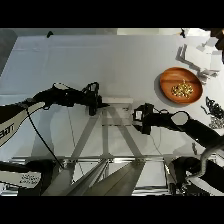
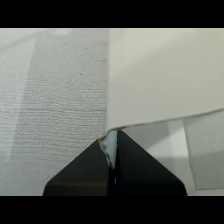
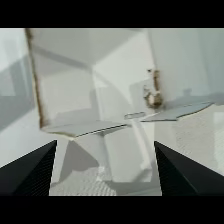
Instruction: Fold the box and place the chain.
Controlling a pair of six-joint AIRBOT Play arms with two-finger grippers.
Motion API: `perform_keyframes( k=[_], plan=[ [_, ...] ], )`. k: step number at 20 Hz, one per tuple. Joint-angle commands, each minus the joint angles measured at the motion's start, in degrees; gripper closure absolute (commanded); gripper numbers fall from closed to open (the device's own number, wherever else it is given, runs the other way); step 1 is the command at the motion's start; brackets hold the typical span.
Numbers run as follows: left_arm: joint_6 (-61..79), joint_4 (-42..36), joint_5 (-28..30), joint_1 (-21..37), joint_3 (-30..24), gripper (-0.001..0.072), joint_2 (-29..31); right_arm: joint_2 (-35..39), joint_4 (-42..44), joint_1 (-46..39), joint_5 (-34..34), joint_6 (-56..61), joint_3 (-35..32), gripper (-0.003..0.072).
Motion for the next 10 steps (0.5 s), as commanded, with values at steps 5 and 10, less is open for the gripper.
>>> perform_keyframes(
  k=[5, 10],
  plan=[
    [0.0, 0.0, 0.0, 0.0, 0.1, 0.0701, 0.0, -0.2, 11.7, 0.0, -2.5, -10.5, -2.0, 0.0008],
    [0.0, 0.0, 0.0, 0.0, 0.1, 0.0701, 0.0, -3.7, 21.8, 0.0, -2.2, -21.8, -2.0, 0.0008]
  ],
)
